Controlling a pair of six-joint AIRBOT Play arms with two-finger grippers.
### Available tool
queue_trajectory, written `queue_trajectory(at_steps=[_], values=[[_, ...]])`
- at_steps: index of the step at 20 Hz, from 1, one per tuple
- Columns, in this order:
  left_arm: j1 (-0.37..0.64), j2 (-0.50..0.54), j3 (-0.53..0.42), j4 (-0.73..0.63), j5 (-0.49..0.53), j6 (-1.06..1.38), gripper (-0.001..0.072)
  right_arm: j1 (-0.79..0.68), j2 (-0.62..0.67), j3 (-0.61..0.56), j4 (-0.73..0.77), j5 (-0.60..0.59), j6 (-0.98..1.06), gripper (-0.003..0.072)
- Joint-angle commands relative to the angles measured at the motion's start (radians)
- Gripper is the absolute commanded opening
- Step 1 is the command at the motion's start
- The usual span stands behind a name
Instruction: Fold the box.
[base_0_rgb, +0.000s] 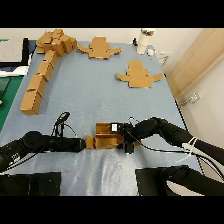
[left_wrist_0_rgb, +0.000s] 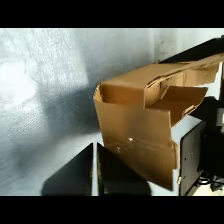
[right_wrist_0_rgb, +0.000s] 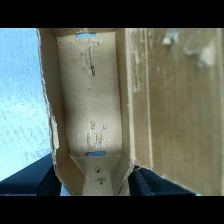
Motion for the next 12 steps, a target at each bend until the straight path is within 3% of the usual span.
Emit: queue_trajectory(at_steps=[1,12], values=[[0.002,0.000,0.022,0.000,0.001,-0.022,0.0295,0.000,0.001,0.001,0.000,0.000,0.000,0.0512],[0.003,0.000,0.076,-0.008,-0.095,-0.037,0.0317,0.000,0.001,0.001,0.000,0.000,0.000,0.0511]])
